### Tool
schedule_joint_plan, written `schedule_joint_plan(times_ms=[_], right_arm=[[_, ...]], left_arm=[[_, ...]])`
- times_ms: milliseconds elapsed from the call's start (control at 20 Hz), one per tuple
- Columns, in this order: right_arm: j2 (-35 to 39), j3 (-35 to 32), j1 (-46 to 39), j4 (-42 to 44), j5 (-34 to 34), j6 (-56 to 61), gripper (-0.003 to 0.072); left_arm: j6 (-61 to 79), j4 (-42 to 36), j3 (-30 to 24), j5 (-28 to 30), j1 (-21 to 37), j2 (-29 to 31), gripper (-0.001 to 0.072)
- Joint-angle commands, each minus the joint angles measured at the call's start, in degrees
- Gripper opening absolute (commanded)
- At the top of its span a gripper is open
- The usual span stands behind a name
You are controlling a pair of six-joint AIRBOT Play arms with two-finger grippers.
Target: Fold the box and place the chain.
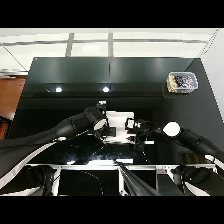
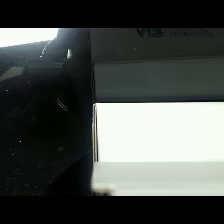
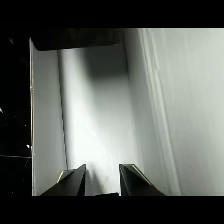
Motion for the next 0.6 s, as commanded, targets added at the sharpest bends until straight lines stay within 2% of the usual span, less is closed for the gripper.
schedule_joint_plan(times_ms=[0, 50, 100, 150, 200, 250, 300, 350, 400, 450, 550], right_arm=[[-0.22, -0.02, -0.52, -0.35, -0.11, 3.28, 0.0295], [-0.22, -0.02, -0.52, -1.01, 0.35, 3.3, 0.0237], [-0.22, -0.02, -0.5, -1.55, 0.68, 3.5, 0.0141], [-0.22, -0.02, -0.52, -1.62, 0.57, 3.98, 0.0142], [-0.22, -0.02, -0.5, -1.44, -0.09, 4.17, 0.0324], [-0.22, -0.02, -0.5, -1.44, -0.48, 4.31, 0.0433], [-0.22, -0.02, -0.52, -1.46, -0.57, 4.33, 0.0331], [-0.22, -0.02, -0.52, -1.53, -0.57, 4.37, 0.0133], [-0.22, 0.0, -0.52, -1.53, -0.57, 4.37, 0.0128], [0.22, 0.22, -0.76, -2.05, -0.28, 6.4, 0.0038], [3.41, 1.25, -3.48, -5.16, 4.0, 22.03, 0.0014]], left_arm=[[0.09, -0.04, -0.02, 0.04, -0.04, 0.02, 0.0028], [0.09, -0.04, -0.02, 0.04, -0.04, 0.02, 0.0028], [0.09, -0.04, -0.02, 0.07, -0.04, 0.02, 0.0028], [0.09, -0.09, -0.02, 0.09, -0.04, 0.02, 0.0028], [0.09, -0.11, -0.02, 0.09, -0.04, 0.02, 0.0028], [0.09, -0.11, -0.02, 0.07, -0.04, 0.02, 0.0028], [0.09, -0.11, -0.02, 0.07, -0.04, 0.02, 0.0028], [0.07, -0.11, -0.02, 0.09, -0.04, 0.0, 0.0028], [0.09, -0.11, -0.02, 0.07, -0.04, 0.0, 0.0028], [0.09, -0.11, -0.02, 0.04, -0.04, 0.0, 0.0028], [0.09, -0.09, -0.02, 0.0, -0.04, 0.0, 0.0028]])
